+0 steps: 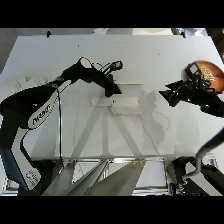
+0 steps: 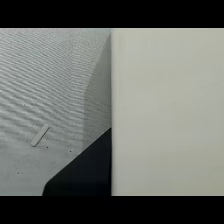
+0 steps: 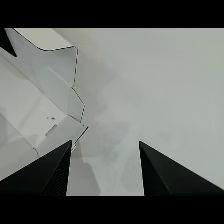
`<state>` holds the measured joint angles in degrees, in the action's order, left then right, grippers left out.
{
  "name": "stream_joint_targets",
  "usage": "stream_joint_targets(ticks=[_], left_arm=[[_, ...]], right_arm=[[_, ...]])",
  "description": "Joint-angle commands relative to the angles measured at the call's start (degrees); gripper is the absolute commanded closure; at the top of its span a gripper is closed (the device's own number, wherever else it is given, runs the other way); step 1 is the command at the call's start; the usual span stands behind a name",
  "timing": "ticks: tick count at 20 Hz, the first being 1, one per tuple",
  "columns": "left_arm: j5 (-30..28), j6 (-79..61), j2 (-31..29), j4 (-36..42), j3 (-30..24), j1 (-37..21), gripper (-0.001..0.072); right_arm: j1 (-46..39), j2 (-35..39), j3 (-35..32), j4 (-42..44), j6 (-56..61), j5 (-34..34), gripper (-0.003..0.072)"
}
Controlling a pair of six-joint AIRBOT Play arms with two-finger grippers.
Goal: Fold the box and place the chain.
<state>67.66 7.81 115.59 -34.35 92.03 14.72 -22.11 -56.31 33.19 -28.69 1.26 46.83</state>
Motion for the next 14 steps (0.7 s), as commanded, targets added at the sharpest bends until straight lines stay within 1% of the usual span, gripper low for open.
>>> stream_joint_targets(ticks=[1,4,10,14], left_arm=[[0.11,0.33,0.04,0.09,0.00,0.02,0.0701],[0.28,-0.42,-0.20,0.48,0.02,0.02,0.0704],[-0.20,-12.07,-2.25,2.91,0.02,0.02,0.0708],[-2.16,-12.96,-1.81,1.95,0.00,0.02,0.0708]], right_arm=[[-0.04,0.04,0.07,0.00,-0.07,0.00,0.0194],[-0.04,0.04,0.07,0.02,-0.04,-0.94,0.0203],[-0.04,0.04,0.07,0.02,0.28,-1.31,0.0203],[-0.04,0.04,0.07,0.02,0.37,-1.29,0.0203]])
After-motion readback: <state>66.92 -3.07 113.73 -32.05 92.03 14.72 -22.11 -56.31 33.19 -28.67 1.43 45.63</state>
